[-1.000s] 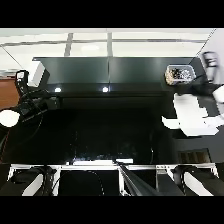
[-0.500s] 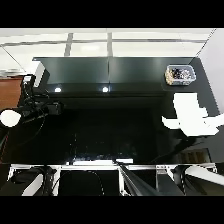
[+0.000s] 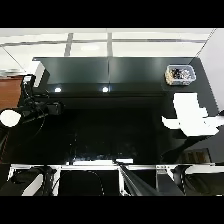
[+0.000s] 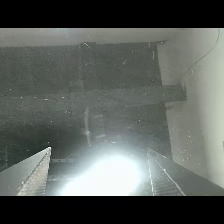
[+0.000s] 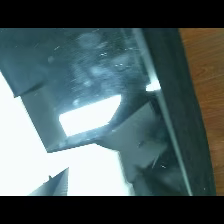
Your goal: Fold the box and place the chain.
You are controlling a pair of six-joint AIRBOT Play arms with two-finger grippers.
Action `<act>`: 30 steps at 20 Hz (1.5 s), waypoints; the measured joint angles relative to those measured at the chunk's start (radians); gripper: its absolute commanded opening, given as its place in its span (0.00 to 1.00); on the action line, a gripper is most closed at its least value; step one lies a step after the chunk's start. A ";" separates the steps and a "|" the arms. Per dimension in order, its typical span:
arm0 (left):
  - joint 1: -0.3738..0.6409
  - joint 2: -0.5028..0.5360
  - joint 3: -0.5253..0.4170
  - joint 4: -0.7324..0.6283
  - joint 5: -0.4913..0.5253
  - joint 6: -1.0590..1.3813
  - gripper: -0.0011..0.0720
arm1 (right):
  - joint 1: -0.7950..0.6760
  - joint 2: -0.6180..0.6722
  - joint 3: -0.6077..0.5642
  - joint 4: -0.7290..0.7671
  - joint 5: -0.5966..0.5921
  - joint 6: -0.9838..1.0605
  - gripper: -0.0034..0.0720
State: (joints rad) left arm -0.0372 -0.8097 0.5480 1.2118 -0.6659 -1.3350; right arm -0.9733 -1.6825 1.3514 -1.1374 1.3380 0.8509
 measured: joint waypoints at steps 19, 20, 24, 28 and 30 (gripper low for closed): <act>-0.028 -0.016 0.000 -0.097 0.014 0.021 0.95 | 0.494 0.689 -0.757 0.680 -0.222 -0.104 0.07; -0.049 -0.025 0.001 -0.114 0.021 0.031 0.95 | 0.570 0.734 -0.833 0.739 -0.290 -0.118 0.07; -0.145 -0.117 0.039 -0.200 0.009 0.068 0.95 | 0.929 0.828 -1.030 0.924 -0.597 -0.149 0.07; -0.130 -0.315 0.163 -0.415 -0.143 0.202 0.95 | 1.194 0.853 -1.088 0.984 -0.804 -0.156 0.07; -0.091 -0.438 0.229 -0.525 -0.261 0.249 0.95 | 1.268 0.857 -1.099 0.999 -0.859 -0.157 0.07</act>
State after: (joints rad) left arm -0.1284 -1.2476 0.7769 0.6872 -0.9272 -1.0859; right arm 0.2951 -0.8253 0.2520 -0.1383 0.4793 0.6941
